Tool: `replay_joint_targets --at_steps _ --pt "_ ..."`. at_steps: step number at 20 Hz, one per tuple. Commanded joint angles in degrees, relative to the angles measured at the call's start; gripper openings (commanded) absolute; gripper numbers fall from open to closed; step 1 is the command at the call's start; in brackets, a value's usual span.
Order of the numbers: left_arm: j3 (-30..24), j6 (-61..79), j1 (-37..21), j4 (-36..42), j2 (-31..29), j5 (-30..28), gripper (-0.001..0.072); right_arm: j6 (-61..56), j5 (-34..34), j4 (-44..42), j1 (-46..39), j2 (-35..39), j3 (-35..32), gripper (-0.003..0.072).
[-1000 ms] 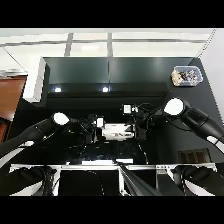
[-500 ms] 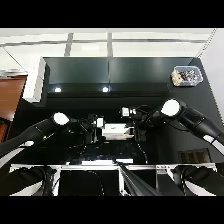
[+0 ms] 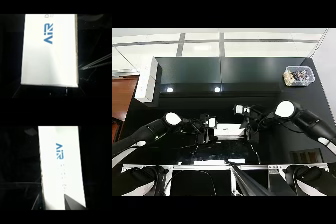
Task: Fold the box and place the chain.
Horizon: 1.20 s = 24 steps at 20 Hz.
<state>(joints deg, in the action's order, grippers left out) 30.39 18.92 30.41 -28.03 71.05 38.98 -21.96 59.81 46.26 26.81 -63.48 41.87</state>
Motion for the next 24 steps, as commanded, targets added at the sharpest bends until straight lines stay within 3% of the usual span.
replay_joint_targets --at_steps 1,2,3,5,10,17,20,24 --pt "0.07 -0.04 0.02 0.0 0.04 0.0 0.0353 -21.81 4.63 -0.09 -3.08 4.79 0.37 0.0374" --pt "0.07 -0.04 0.02 0.0 0.04 0.02 0.0353 -31.76 6.29 -0.68 -3.72 5.44 0.35 0.0372" --pt "0.07 -0.04 0.02 0.02 0.04 0.02 0.0353 -39.95 7.06 -2.4 -3.69 5.4 -0.07 0.0322" --pt "0.07 -0.04 0.02 0.02 0.04 0.07 0.0353 -42.14 5.01 -9.44 -1.81 5.11 -2.62 0.0007" --pt "0.07 -0.04 0.02 0.02 0.04 0.09 0.0354 -42.32 -9.11 -18.73 1.88 -1.03 -4.22 0.0017" --pt "0.07 -0.04 0.02 0.02 0.04 0.09 0.0353 -42.05 -10.1 -11.45 2.16 -8.33 -4.22 0.0017" --pt "0.07 -0.02 0.02 0.02 0.04 0.11 0.0353 -33.27 -3.43 -12.2 -0.02 -6.6 -2.38 0.0016" --pt "0.11 -0.22 -0.07 0.02 0.0 0.07 0.0353 -33.2 8.22 -6.54 -8.24 3.41 5.88 0.0016"
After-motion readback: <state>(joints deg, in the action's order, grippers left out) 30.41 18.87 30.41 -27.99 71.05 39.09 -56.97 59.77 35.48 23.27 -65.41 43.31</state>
